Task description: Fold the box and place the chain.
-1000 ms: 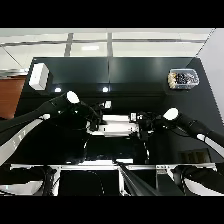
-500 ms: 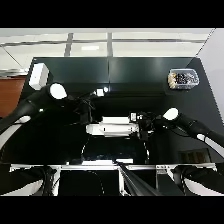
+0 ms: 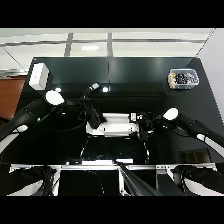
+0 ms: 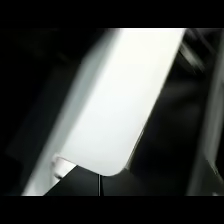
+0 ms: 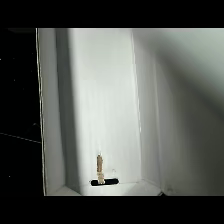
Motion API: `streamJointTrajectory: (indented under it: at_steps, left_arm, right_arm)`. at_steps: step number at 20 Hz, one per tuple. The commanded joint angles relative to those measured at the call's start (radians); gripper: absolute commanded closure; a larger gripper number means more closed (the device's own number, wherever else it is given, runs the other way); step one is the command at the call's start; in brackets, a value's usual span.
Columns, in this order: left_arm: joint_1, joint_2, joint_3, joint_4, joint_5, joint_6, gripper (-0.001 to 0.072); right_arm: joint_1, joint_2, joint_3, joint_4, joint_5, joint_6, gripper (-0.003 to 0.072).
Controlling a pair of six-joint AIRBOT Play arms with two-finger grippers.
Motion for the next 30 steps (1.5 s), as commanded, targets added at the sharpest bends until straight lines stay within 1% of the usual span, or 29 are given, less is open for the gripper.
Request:
streamJointTrajectory:
  at_steps: [1, 2, 4, 6, 9, 11, 13, 15, 16, 19, 20, 21, 22, 23, 24, 26, 28, 30]
  left_arm:
    - [-0.013, -0.008, -0.023, -0.113, 0.332, 0.026, 0.0687]
    - [-0.016, -0.022, -0.022, -0.08, 0.33, 0.026, 0.0687]
    - [-0.024, -0.062, -0.022, -0.016, 0.267, 0.029, 0.0687]
    - [-0.043, -0.106, -0.022, 0.039, 0.233, 0.029, 0.0687]
    - [-0.064, -0.159, -0.018, 0.04, 0.204, 0.03, 0.0686]
    - [-0.064, -0.171, -0.011, 0.041, 0.196, 0.039, 0.0687]
    - [-0.044, -0.145, 0.026, 0.06, 0.208, 0.039, 0.0687]
    - [-0.002, -0.084, 0.068, 0.143, 0.167, 0.025, 0.0688]
    - [0.029, -0.039, 0.068, 0.182, 0.142, 0.017, 0.0687]
    - [0.134, 0.067, 0.067, 0.338, -0.005, 0.046, 0.0688]
    - [0.157, 0.088, 0.067, 0.393, -0.043, 0.077, 0.0688]
    - [0.165, 0.095, 0.067, 0.415, -0.077, 0.131, 0.0684]
    - [0.162, 0.092, 0.066, 0.41, -0.117, 0.219, 0.057]
    - [0.145, 0.089, 0.064, 0.407, -0.137, 0.299, 0.0238]
    - [0.121, 0.087, 0.054, 0.406, -0.117, 0.383, -0.0003]
    - [0.067, 0.08, 0.029, 0.415, -0.06, 0.508, -0.0004]
    - [0.021, 0.057, 0.006, 0.406, -0.007, 0.533, -0.0003]
    - [-0.012, 0.015, 0.006, 0.406, -0.018, 0.532, -0.0002]
  right_arm:
    - [0.0, 0.0, -0.001, 0.0, 0.001, 0.001, 0.0559]
    - [0.0, 0.0, -0.001, 0.0, 0.001, 0.001, 0.0559]
    - [0.0, 0.0, -0.001, 0.0, 0.001, 0.002, 0.0559]
    - [0.0, 0.0, -0.001, 0.0, -0.001, 0.003, 0.0559]
    - [0.0, 0.0, -0.001, 0.001, -0.002, 0.004, 0.0559]
    - [0.0, 0.0, -0.001, 0.001, -0.003, 0.005, 0.0559]
    - [0.0, 0.0, -0.001, 0.001, -0.003, 0.005, 0.0559]
    - [0.0, 0.0, -0.001, 0.001, -0.003, 0.005, 0.0559]
    - [0.0, 0.0, -0.001, 0.001, -0.003, 0.006, 0.0559]
    - [0.0, 0.0, -0.001, 0.002, -0.006, 0.007, 0.0559]
    - [0.0, 0.0, -0.001, 0.001, -0.006, 0.007, 0.0559]
    - [0.0, 0.0, -0.001, 0.002, -0.005, 0.007, 0.0559]
    - [0.0, 0.0, -0.001, 0.002, -0.005, 0.007, 0.0559]
    - [0.0, 0.0, -0.001, 0.002, -0.005, 0.007, 0.0559]
    - [0.0, 0.0, -0.001, 0.002, -0.006, 0.007, 0.0559]
    - [0.0, 0.0, -0.001, 0.002, -0.005, 0.007, 0.0559]
    - [0.0, 0.0, -0.001, 0.002, -0.005, 0.007, 0.0559]
    - [0.0, 0.0, -0.001, 0.001, -0.005, 0.007, 0.0559]
